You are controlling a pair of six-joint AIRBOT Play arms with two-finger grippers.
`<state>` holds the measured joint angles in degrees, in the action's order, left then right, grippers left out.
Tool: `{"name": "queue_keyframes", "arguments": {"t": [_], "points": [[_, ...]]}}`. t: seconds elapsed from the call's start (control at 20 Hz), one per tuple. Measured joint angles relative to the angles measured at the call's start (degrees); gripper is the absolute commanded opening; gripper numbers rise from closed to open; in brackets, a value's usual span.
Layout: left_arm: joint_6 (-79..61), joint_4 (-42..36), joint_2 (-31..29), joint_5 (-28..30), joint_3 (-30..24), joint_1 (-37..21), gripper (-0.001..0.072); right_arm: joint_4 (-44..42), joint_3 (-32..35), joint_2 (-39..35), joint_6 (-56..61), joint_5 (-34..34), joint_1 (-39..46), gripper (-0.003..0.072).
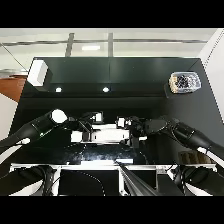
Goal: Fold the box and place the chain.
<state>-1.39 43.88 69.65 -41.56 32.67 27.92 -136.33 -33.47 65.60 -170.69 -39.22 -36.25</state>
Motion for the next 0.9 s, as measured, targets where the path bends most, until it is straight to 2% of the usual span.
{"name": "queue_keyframes", "arguments": {"t": [0.9], "points": [[0.1,0.0,0.0,1.1,0.0,0.0,0.0024,-0.2,0.7,2.8,-0.5,0.6,0.2,0.0708]]}}
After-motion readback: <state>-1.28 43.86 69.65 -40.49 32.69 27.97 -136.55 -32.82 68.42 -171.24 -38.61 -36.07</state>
